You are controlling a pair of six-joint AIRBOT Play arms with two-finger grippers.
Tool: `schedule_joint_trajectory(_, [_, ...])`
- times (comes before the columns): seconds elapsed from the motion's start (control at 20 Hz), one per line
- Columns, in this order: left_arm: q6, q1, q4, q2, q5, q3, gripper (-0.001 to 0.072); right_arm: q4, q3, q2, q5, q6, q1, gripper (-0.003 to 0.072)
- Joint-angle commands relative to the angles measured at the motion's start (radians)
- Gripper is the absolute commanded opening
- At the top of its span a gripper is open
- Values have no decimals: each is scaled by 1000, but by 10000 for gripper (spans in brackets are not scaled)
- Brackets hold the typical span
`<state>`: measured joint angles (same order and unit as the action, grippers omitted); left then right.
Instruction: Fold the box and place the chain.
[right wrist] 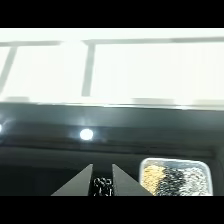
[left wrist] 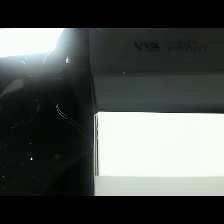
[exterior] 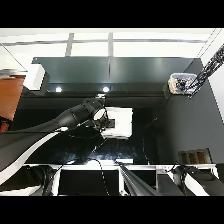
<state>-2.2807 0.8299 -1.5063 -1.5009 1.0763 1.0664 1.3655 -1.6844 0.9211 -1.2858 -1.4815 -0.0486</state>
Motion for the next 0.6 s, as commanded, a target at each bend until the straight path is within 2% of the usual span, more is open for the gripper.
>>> schedule_joint_trajectory(0.0, [0, 0, 0, 0, -1, 0, 29, -10, 0, -77, -147, 51, 51, 24])
schedule_joint_trajectory(0.1, [1, -1, 0, 0, -2, 0, 29, -62, 0, -106, -152, 66, 51, 17])
schedule_joint_trajectory(0.25, [1, 0, 0, 0, -2, 0, 29, -226, 3, -114, -222, 103, 51, 17])
schedule_joint_trajectory(0.35, [1, 0, 0, 0, -2, 0, 29, -318, 18, -115, -225, 126, 51, 17])
schedule_joint_trajectory(0.55, [1, 0, 0, 0, -2, 0, 29, -380, 68, -117, -283, 132, 51, 19])
